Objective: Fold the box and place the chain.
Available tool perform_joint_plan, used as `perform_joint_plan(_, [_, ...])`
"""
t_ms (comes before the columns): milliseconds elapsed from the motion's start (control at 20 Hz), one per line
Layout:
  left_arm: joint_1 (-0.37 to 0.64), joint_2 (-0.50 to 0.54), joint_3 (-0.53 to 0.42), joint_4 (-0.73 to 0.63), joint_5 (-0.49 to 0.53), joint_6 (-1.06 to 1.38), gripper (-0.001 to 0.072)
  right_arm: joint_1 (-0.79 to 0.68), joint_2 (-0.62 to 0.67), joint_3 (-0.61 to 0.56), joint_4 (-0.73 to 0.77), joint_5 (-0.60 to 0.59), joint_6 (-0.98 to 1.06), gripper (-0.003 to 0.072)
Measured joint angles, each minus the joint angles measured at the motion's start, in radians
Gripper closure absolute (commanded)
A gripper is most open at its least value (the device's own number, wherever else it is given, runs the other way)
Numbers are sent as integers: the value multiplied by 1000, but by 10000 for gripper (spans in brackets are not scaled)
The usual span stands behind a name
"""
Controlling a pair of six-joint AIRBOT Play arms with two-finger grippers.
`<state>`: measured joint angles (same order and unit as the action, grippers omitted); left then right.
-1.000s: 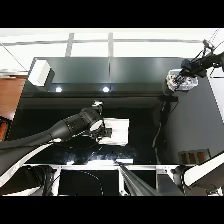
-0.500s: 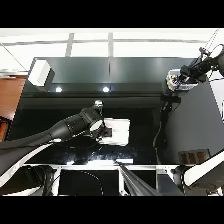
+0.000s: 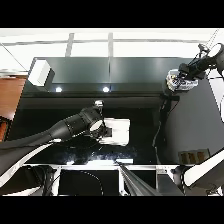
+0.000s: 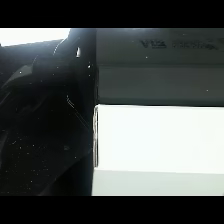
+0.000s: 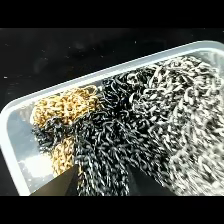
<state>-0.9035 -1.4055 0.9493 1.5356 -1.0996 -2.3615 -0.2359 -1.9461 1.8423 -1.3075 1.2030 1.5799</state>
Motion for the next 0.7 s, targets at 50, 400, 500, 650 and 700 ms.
perform_joint_plan(50, [0,0,0,0,0,0,677,3,-12,0,-4,-1,6,669])
perform_joint_plan(400, [0,0,0,0,0,0,678,11,43,3,-37,5,19,673])
perform_joint_plan(500, [0,0,0,0,0,0,677,10,112,10,-58,5,2,674])
perform_joint_plan(650, [0,0,0,0,0,0,677,8,230,24,-65,-6,-17,674])
perform_joint_plan(700, [0,0,0,0,0,0,677,8,259,26,-69,-8,-21,675])
